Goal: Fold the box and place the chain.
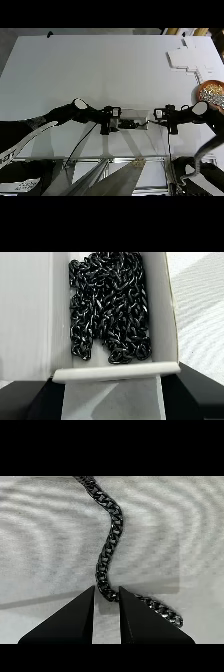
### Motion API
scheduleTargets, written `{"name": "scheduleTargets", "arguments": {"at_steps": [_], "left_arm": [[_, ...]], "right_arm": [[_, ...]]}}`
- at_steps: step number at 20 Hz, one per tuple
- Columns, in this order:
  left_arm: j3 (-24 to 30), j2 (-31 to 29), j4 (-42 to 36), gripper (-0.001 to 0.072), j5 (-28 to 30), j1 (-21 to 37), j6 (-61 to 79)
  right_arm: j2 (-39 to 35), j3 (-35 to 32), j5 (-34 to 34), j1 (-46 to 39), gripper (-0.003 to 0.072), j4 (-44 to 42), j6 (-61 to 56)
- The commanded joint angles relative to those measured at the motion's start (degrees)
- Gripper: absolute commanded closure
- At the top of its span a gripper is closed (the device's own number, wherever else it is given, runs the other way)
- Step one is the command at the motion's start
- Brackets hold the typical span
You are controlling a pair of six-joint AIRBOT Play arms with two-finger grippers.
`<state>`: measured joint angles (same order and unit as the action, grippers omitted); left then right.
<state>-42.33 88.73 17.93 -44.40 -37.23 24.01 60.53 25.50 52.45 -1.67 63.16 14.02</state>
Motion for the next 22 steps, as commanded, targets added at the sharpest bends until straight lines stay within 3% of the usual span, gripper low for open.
{"name": "scheduleTargets", "arguments": {"at_steps": [1, 2, 4, 6, 18, 22], "left_arm": [[0.00, 0.00, 0.00, 0.0501, 0.00, 0.00, 0.02], [0.00, 0.00, 0.00, 0.0501, 0.00, 0.00, 0.02], [0.00, 0.00, 0.00, 0.0501, 0.00, 0.00, 0.02], [0.00, 0.00, 0.00, 0.0501, 0.00, 0.00, 0.02], [0.00, 0.00, 0.02, 0.0501, 0.00, 0.00, 0.02], [0.00, 0.00, 0.00, 0.0501, -0.17, 0.00, 0.02]], "right_arm": [[0.09, -1.64, -2.82, 0.07, 0.0535, 0.00, 0.02], [0.07, -1.99, -3.48, 0.07, 0.0538, 0.02, 0.02], [-0.59, -1.99, -3.82, 0.07, 0.0649, 0.02, 0.00], [-3.21, -1.99, -3.82, 0.07, 0.0670, 0.00, 0.00], [-22.27, -1.99, 1.09, 6.97, 0.0670, -9.66, -2.25], [-27.43, -1.99, 5.75, 9.97, 0.0670, -19.34, -2.27]]}}
